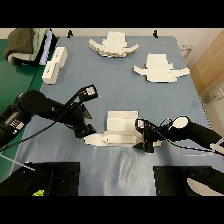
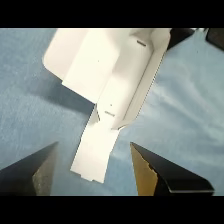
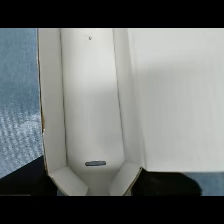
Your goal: Fold the box.
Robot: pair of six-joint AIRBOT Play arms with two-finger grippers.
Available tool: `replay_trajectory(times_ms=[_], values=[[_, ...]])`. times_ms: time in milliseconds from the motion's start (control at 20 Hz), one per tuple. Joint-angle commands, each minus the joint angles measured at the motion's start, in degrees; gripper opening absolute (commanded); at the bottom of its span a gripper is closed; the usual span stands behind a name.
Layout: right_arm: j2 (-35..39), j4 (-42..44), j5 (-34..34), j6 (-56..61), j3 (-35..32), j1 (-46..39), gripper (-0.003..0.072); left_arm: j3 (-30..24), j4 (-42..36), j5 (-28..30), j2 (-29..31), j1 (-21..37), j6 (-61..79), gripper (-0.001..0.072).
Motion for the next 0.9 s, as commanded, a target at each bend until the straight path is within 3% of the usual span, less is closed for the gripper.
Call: replay_trajectory(times_ms=[0, 300, 600, 850], values=[[0.00, 0.00, 0.07, 0.02, 0.02, 0.02, 0.0550, -4.61, 1.31, 0.98, 1.03, 2.75, 12.63, 0.0696], [0.00, 0.00, 0.04, 0.02, 0.02, 0.00, 0.0550, -17.00, -8.63, 12.63, -0.39, 1.84, 32.15, 0.0697], [0.00, 0.00, 0.04, 0.02, 0.02, 0.00, 0.0550, -17.81, -13.97, 19.54, -7.43, -2.99, 39.10, 0.0696], [0.00, 0.00, 0.02, 0.02, 0.02, 0.00, 0.0550, -17.77, -20.22, 21.68, -11.78, -5.53, 45.57, 0.0695]])
